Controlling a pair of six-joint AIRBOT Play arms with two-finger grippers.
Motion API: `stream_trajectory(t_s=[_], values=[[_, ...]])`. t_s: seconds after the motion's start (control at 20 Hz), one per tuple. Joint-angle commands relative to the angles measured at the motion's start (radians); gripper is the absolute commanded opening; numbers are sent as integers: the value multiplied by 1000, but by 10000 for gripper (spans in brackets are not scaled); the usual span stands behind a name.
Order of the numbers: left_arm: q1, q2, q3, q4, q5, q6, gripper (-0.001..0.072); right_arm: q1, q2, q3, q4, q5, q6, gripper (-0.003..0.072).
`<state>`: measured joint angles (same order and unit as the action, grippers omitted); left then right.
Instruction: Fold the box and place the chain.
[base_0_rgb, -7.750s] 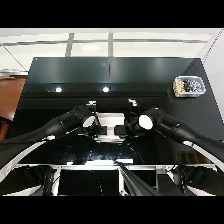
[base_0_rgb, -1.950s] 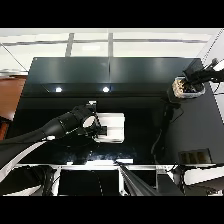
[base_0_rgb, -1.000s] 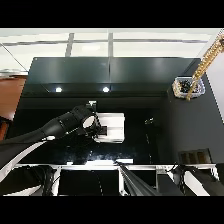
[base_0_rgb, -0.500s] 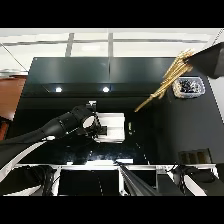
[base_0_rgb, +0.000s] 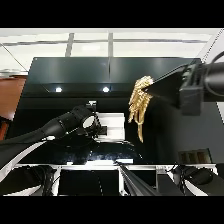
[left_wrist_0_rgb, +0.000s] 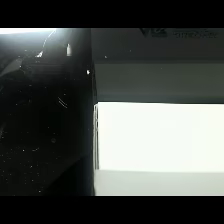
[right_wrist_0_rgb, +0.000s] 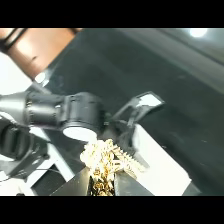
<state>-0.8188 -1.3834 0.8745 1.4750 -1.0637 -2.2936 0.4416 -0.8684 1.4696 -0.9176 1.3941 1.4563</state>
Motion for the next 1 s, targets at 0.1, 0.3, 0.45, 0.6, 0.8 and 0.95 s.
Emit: stream_trajectory(t_s=[0.1, 0.3, 0.45, 0.6, 0.8, 0.95], values=[[0, -1, 0, 0, 7, 0, 31, 84, -38, -13, 1, -80, 13, 17], [0, -1, 0, 0, 7, 0, 31, 84, -55, -23, -26, -78, 13, 17], [0, -1, 0, 0, 7, 0, 31, 84, -68, -113, -21, -57, 27, 17], [0, -1, 0, 0, 8, 0, 31, 84, -68, -197, -55, -55, 32, 18], [0, -1, 0, 0, 6, 0, 31, 84, -71, -202, -158, -45, 97, 17], [0, -1, 0, -10, 5, 1, 30, 84, -77, -229, -93, -44, 95, 17]])
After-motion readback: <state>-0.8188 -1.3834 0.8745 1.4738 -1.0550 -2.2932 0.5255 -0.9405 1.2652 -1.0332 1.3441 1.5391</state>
